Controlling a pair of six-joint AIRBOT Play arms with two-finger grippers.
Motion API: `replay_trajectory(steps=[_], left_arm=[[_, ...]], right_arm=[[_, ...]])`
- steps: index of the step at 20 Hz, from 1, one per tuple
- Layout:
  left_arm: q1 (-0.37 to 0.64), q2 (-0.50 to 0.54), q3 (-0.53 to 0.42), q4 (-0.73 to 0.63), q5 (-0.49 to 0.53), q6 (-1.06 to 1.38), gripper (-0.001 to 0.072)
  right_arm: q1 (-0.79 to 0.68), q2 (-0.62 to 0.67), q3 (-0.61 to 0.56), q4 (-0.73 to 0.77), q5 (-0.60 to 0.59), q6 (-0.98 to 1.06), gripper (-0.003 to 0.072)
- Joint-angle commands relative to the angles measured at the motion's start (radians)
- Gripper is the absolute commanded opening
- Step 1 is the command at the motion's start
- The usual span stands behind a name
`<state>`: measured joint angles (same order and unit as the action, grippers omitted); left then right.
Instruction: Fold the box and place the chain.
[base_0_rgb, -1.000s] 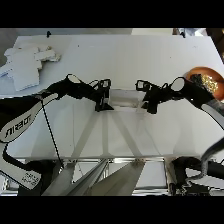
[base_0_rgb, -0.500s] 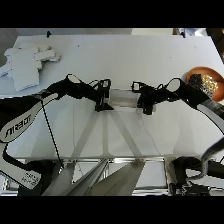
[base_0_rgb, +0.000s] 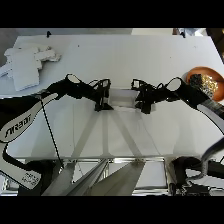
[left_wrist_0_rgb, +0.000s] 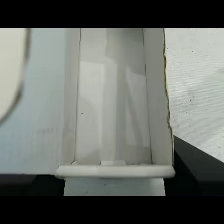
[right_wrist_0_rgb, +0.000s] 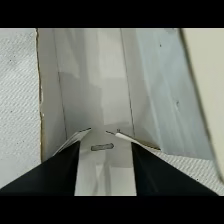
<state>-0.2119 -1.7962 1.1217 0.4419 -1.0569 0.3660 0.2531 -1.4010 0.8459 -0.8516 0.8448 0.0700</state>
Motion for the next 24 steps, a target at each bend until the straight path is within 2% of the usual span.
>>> replay_trajectory(steps=[1, 2, 3, 4, 5, 6, 9, 10, 12, 17, 20, 24], left_arm=[[0.0, 0.0, 0.001, 0.0, -0.001, 0.0, 0.0342], [0.0, 0.0, 0.001, 0.0, -0.001, 0.0, 0.0342], [0.0, 0.0, 0.001, 0.0, -0.001, 0.0, 0.0342], [0.0, 0.0, 0.001, 0.0, -0.001, 0.0, 0.0342], [0.0, 0.0, 0.001, 0.0, -0.001, 0.0, 0.0342], [0.0, 0.0, 0.001, 0.0, -0.001, 0.0, 0.0342], [0.0, 0.0, 0.001, 0.0, -0.001, 0.0, 0.0342], [0.0, 0.0, 0.001, 0.0, -0.001, 0.0, 0.0342], [0.0, 0.0, 0.001, 0.0, -0.001, 0.0, 0.0342], [0.0, 0.0, 0.001, 0.0, -0.001, 0.0, 0.0342], [0.0, 0.0, 0.001, 0.0, -0.001, 0.0, 0.0342], [0.0, 0.0, 0.001, 0.0, -0.001, 0.0, 0.0342]], right_arm=[[0.001, -0.001, 0.001, 0.029, -0.007, 0.0, 0.0416], [0.001, -0.001, 0.001, 0.029, -0.007, 0.0, 0.0415], [0.001, 0.0, 0.001, 0.024, -0.006, 0.0, 0.0381], [0.001, 0.0, 0.001, 0.016, 0.002, 0.002, 0.0287], [0.001, 0.0, 0.001, 0.006, 0.01, 0.008, 0.0155], [0.001, 0.002, 0.001, -0.008, 0.017, 0.021, 0.0115], [0.001, 0.027, 0.001, -0.121, 0.036, 0.14, 0.0088], [-0.001, 0.046, 0.001, -0.172, 0.037, 0.209, 0.0043], [-0.021, 0.098, 0.001, -0.244, 0.048, 0.359, 0.0032], [-0.155, 0.227, 0.001, -0.249, 0.157, 0.575, 0.0011], [-0.256, 0.24, 0.0, -0.256, 0.22, 0.692, 0.001], [-0.352, 0.239, -0.042, -0.277, 0.209, 0.844, 0.0008]])
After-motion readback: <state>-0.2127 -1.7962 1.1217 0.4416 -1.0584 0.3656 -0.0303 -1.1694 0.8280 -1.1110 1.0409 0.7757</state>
